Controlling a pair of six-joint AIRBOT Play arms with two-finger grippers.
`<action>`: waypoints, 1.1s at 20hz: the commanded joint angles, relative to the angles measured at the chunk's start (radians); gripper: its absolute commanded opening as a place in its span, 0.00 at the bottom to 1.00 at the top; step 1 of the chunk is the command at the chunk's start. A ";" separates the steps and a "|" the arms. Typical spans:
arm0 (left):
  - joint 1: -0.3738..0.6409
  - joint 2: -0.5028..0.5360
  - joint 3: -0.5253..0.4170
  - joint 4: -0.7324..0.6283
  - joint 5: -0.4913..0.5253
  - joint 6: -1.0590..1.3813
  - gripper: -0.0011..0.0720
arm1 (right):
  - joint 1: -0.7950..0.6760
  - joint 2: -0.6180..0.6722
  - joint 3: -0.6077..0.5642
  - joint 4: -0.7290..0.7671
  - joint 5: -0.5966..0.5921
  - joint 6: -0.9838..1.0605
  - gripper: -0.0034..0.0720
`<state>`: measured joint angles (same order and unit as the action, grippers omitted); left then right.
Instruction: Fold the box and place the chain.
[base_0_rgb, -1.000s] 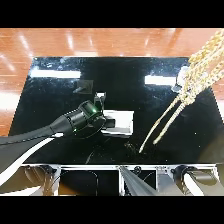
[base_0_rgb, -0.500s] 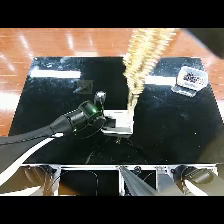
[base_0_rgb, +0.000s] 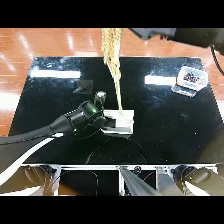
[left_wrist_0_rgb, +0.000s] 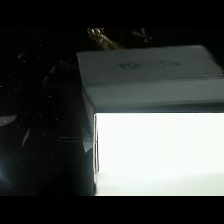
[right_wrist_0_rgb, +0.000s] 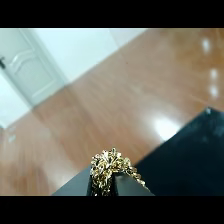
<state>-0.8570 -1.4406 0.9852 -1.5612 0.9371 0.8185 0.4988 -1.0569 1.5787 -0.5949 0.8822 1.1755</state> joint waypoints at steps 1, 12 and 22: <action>0.000 0.000 0.000 0.001 0.001 0.000 0.05 | 0.041 -0.036 0.053 0.012 -0.082 -0.055 0.07; 0.000 0.000 0.000 0.001 0.001 0.000 0.04 | 0.103 -0.041 0.100 -0.039 -0.093 -0.103 0.07; 0.000 0.000 0.000 0.005 0.001 0.000 0.04 | 0.104 0.018 0.063 -0.446 0.204 0.140 0.07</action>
